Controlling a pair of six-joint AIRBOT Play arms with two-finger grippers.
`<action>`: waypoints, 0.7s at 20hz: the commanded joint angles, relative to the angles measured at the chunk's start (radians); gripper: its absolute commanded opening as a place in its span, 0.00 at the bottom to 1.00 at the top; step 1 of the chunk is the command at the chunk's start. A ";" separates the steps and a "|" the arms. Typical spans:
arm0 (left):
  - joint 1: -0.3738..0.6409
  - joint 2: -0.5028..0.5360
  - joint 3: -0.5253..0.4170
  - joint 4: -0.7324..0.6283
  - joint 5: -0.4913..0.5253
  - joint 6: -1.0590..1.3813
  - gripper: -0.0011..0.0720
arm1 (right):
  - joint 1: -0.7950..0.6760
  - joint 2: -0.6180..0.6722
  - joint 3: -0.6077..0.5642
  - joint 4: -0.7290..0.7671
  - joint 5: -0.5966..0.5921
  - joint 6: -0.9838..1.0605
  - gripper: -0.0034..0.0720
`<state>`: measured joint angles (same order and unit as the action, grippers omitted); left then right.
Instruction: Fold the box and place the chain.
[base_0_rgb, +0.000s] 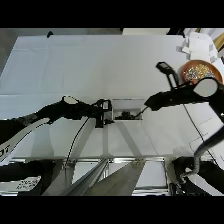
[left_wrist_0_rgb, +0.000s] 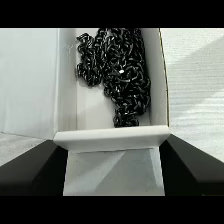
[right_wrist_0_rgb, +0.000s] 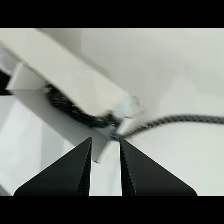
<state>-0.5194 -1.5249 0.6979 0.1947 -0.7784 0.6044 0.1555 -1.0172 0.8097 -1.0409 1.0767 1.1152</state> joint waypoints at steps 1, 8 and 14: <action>0.000 0.000 0.000 0.000 0.000 0.000 0.22 | -0.115 0.005 0.001 -0.159 0.010 0.095 0.31; 0.000 0.000 0.000 0.000 0.000 0.000 0.22 | -0.144 -0.184 0.001 -0.211 -0.121 0.145 0.50; 0.000 0.000 0.000 0.000 0.000 0.000 0.22 | -0.143 -0.290 0.001 -0.249 -0.260 0.171 0.49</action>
<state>-0.5194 -1.5253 0.6979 0.1947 -0.7784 0.6048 0.0139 -1.2602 0.8101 -1.2572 0.8906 1.2598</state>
